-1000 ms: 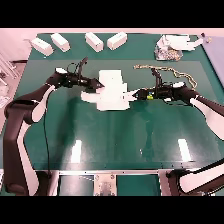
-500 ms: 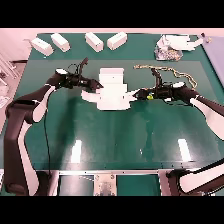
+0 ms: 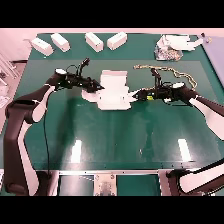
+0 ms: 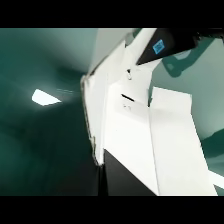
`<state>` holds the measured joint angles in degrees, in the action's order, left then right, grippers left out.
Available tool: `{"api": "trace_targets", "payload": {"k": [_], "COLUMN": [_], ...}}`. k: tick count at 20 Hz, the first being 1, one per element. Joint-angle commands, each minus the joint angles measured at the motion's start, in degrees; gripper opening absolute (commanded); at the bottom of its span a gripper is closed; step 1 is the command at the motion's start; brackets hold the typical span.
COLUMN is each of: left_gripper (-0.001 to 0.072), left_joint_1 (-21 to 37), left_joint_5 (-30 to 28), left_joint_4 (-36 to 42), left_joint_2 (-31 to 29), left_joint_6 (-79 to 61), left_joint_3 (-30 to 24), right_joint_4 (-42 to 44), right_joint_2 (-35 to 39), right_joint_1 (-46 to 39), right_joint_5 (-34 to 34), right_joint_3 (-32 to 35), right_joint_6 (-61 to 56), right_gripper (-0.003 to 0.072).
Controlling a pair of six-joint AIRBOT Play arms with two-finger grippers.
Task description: Fold the box and place the chain.
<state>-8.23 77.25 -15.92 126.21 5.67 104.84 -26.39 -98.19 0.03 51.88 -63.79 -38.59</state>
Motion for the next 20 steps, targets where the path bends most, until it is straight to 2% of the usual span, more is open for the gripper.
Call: {"api": "trace_targets", "payload": {"k": [1,7,11,15,20], "left_gripper": [0.0015,0.0015,0.0014,0.0014,0.0015], "left_joint_1": [-0.04,-0.04,-0.04,0.13,0.11], "left_joint_5": [4.81,4.37,1.95,1.16,0.72], "left_joint_4": [0.76,0.98,1.53,1.81,1.73], "left_joint_2": [0.04,0.09,0.11,0.09,0.11], "left_joint_6": [-15.5,-24.87,-30.03,-30.8,-30.84], "left_joint_3": [-0.04,-0.39,-3.63,-4.2,-4.2], "right_joint_4": [0.24,0.28,0.28,0.26,0.31], "right_joint_2": [0.0,0.0,0.02,0.02,0.02], "right_joint_1": [0.35,0.59,1.27,1.64,1.6], "right_joint_5": [0.17,0.17,-1.05,-4.59,-5.38], "right_joint_3": [0.11,0.13,1.53,3.3,3.26], "right_joint_6": [-1.73,-4.2,-4.52,-4.87,-4.68], "right_gripper": [0.0007,0.0006,0.0005,0.0006,0.0009]}}
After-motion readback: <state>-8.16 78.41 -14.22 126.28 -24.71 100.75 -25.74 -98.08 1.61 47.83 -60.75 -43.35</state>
